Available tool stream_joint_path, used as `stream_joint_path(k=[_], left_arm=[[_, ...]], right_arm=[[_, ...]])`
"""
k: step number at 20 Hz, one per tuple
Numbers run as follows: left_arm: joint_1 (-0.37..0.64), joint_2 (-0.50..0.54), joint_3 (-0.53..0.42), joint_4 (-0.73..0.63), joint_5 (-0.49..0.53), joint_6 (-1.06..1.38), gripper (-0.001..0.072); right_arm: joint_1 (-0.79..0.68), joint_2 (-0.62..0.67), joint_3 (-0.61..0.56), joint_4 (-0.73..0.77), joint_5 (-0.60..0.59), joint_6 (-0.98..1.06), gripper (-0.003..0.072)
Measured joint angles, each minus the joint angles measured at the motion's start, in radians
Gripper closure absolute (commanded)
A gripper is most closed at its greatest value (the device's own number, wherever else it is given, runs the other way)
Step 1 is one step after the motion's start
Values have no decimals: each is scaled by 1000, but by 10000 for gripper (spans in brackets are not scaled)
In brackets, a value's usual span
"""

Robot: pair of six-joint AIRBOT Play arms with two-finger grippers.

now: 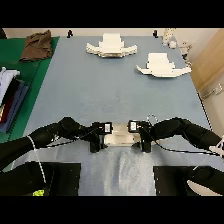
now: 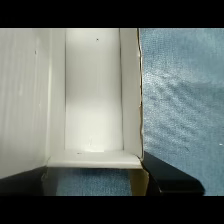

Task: Fold the box.

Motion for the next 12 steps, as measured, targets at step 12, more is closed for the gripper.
stream_joint_path(k=[12], left_arm=[[0, 0, 0, 1, -5, 2, 332]], right_arm=[[0, 23, 1, -22, -23, 29, -25]])
